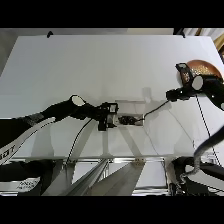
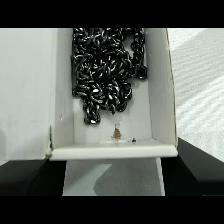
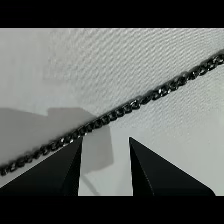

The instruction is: Fold the box and place the chain.

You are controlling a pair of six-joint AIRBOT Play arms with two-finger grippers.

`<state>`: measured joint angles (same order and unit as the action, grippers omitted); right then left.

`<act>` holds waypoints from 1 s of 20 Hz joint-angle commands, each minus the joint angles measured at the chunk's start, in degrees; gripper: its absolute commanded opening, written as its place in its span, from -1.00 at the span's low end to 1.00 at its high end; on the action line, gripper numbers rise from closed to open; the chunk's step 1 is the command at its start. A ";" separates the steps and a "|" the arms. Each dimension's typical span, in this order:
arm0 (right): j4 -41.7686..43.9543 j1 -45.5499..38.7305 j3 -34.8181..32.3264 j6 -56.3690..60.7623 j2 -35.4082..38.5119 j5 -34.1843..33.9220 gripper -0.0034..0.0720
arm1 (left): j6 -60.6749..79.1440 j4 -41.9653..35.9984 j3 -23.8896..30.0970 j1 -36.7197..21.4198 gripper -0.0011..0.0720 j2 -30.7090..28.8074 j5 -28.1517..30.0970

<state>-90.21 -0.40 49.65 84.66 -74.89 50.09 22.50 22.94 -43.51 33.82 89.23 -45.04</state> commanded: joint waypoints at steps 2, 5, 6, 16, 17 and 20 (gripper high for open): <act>-0.11 -1.86 0.04 3.91 -4.04 -4.52 -0.13 | 0.00 0.00 -0.07 -0.04 -0.27 -0.02 0.00; -0.02 -5.35 0.04 3.80 -4.57 -2.58 -0.13 | 0.00 0.00 -0.07 -0.04 -0.27 -0.02 0.02; 0.00 -6.47 0.04 3.63 -4.59 -1.95 -0.13 | 0.00 0.00 -0.07 -0.04 -0.27 -0.02 0.00; 13.68 -8.09 0.04 -6.73 -4.59 -1.64 -0.13 | 0.00 0.00 -0.07 -0.04 -0.27 -0.02 0.02; 14.03 -8.09 0.02 -6.99 -4.59 -1.49 -0.14 | 0.00 0.00 -0.07 -0.04 -0.27 -0.02 0.02; 14.38 -7.72 0.02 -6.97 -4.59 -0.76 -0.14 | 0.00 0.00 -0.07 -0.04 -0.27 -0.02 0.02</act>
<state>-78.39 -8.36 49.65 79.26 -79.44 48.75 22.50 22.94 -43.51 33.82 89.23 -45.04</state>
